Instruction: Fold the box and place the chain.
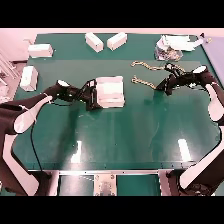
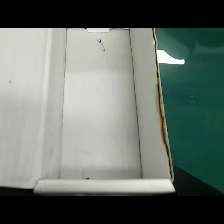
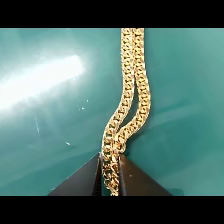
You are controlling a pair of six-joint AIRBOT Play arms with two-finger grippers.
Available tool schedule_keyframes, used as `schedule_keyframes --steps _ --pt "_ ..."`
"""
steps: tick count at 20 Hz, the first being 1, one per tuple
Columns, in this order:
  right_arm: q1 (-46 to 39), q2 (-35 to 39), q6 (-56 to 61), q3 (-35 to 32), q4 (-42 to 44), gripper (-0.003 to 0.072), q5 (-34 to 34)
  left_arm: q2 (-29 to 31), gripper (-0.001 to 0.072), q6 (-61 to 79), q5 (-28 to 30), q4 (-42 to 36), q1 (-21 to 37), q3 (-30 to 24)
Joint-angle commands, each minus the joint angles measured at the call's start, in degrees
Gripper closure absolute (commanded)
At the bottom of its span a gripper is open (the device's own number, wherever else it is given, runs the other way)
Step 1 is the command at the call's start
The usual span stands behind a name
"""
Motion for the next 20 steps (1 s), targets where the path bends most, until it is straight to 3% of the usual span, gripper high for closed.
schedule_keyframes --steps 1,14,20 --pt "0.37 4.15 2.95 0.63 8.17 0.0675 3.45 0.02 0.0331 0.0 0.02 0.0 0.02 -0.02" --pt "4.48 19.04 14.08 0.55 9.16 0.0676 13.35 0.02 0.0331 0.0 0.0 0.0 0.02 -0.02" --pt "10.51 29.18 16.92 0.57 9.16 0.0676 12.61 0.02 0.0331 0.0 0.02 0.0 0.02 -0.02"
